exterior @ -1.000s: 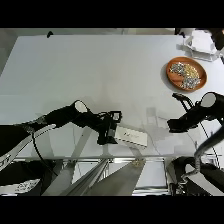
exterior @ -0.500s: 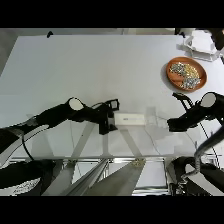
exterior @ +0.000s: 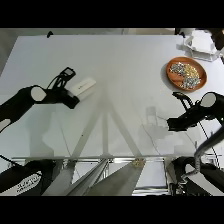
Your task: Fold the box and place the chain.
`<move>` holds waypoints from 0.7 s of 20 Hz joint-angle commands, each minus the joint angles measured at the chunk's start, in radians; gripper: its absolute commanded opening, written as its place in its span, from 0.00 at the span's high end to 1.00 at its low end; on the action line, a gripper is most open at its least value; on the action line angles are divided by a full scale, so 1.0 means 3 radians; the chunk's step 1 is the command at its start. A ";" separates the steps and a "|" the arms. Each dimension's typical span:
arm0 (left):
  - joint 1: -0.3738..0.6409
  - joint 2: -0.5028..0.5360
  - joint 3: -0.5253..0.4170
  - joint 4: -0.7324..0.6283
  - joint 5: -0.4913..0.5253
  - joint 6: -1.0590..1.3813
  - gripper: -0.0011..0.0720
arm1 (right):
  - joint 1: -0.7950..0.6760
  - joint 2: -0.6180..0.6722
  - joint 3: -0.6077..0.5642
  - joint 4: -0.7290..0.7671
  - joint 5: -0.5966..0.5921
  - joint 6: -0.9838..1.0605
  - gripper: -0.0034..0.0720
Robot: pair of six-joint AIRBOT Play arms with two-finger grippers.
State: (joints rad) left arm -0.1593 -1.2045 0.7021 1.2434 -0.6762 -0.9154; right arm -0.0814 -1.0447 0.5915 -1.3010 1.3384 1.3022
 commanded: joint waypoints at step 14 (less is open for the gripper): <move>0.0776 0.0296 -0.0298 0.0523 -0.0488 -0.0469 0.03 | -0.0003 -0.0001 -0.0001 0.0086 -0.0039 0.0000 0.92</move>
